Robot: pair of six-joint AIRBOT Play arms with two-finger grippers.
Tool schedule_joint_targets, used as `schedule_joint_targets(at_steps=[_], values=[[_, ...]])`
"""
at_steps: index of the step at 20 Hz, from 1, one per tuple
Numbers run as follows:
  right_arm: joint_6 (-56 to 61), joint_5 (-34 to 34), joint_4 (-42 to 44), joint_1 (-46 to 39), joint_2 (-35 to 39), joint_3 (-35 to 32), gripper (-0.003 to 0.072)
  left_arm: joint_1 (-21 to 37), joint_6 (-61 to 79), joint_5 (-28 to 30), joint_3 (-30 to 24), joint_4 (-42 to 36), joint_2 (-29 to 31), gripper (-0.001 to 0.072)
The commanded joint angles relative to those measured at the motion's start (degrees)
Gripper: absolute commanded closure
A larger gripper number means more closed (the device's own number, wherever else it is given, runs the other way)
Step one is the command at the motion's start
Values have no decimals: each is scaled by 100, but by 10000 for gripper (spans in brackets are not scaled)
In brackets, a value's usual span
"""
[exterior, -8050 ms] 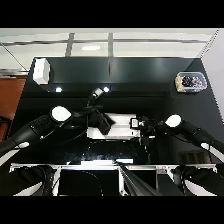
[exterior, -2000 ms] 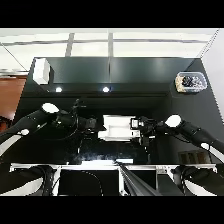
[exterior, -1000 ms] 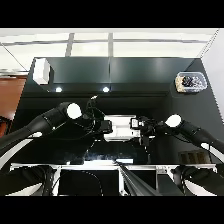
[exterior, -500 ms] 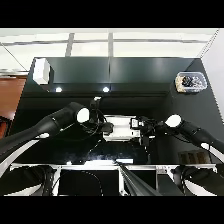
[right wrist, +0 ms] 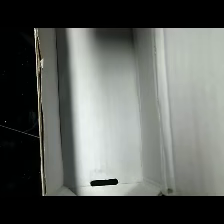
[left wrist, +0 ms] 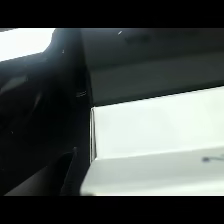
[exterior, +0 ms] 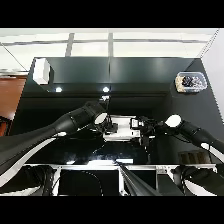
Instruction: Fold the box and place the chain.
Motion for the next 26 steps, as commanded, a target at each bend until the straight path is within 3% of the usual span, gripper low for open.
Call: schedule_joint_targets(at_steps=[1,8,10,13,14,17,19,21,24,25,26], values=[[0,0,11,4,2,-2,550,-59,-498,-101,72,-42,-173,376],[0,0,11,4,2,-2,550,-59,-852,-26,72,-42,-236,384],[0,0,11,4,2,-2,550,-61,-846,79,72,-39,-249,588],[0,0,9,4,2,-2,550,-83,-848,271,72,-90,-251,588],[0,0,11,4,2,-2,550,-81,-848,221,72,-87,-251,664],[0,0,11,4,2,-2,550,-81,-846,173,72,-85,-249,688],[0,0,11,4,2,-2,550,-81,-846,179,79,-90,-249,674],[0,0,11,4,2,-2,550,-76,-852,162,101,-90,-249,380],[0,0,11,4,2,-2,550,-70,-850,61,107,-72,-249,374],[0,0,11,4,2,-2,550,-70,-850,35,107,-59,-249,444],[0,0,11,4,2,-2,550,-70,-848,37,107,-42,-249,589]])
